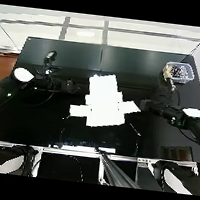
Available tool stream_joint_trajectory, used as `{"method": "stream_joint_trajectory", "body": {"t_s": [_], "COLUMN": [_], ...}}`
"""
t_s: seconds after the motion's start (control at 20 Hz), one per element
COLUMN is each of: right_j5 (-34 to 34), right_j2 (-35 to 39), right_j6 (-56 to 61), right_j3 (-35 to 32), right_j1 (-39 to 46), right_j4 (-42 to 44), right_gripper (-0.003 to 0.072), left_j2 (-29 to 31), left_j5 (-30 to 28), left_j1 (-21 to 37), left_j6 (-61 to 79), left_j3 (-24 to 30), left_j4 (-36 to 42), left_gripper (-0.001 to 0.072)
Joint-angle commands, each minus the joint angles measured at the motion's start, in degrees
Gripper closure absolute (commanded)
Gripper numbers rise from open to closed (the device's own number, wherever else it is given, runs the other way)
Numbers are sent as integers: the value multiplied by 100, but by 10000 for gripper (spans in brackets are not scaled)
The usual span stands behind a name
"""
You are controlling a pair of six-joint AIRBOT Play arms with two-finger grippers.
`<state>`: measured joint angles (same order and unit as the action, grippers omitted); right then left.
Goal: Fold the box and place the chain.
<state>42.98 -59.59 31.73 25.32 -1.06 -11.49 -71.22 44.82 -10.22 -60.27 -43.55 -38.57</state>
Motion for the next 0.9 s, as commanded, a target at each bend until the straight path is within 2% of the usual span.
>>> {"method": "stream_joint_trajectory", "body": {"t_s": [0.0,0.15,0.35,0.45,0.55,0.65,0.75,0.85], "right_j5": [-411,-404,-404,-404,-404,-407,-407,-407], "right_j2": [15,15,15,15,15,15,15,15], "right_j6": [-44,0,83,83,83,83,83,83], "right_j3": [-46,-46,-46,-46,-46,-46,-46,-46], "right_j1": [-605,-728,-728,-728,-728,-728,-728,-728], "right_j4": [96,98,96,98,98,98,98,96], "right_gripper": [675,675,675,675,674,675,675,674], "left_j2": [-970,-1692,-2046,-2096,-2258,-2511,-2702,-2846], "left_j5": [999,1357,1902,2424,3182,3681,3711,3716], "left_j1": [35,33,48,57,28,-83,-177,-192], "left_j6": [1248,1145,1021,1117,1342,1414,1528,1547], "left_j3": [-264,-778,-1189,-1331,-1462,-1572,-1751,-1915], "left_j4": [1731,1593,1233,1040,1045,883,358,225], "left_gripper": [0,0,0,0,3,28,228,376]}}
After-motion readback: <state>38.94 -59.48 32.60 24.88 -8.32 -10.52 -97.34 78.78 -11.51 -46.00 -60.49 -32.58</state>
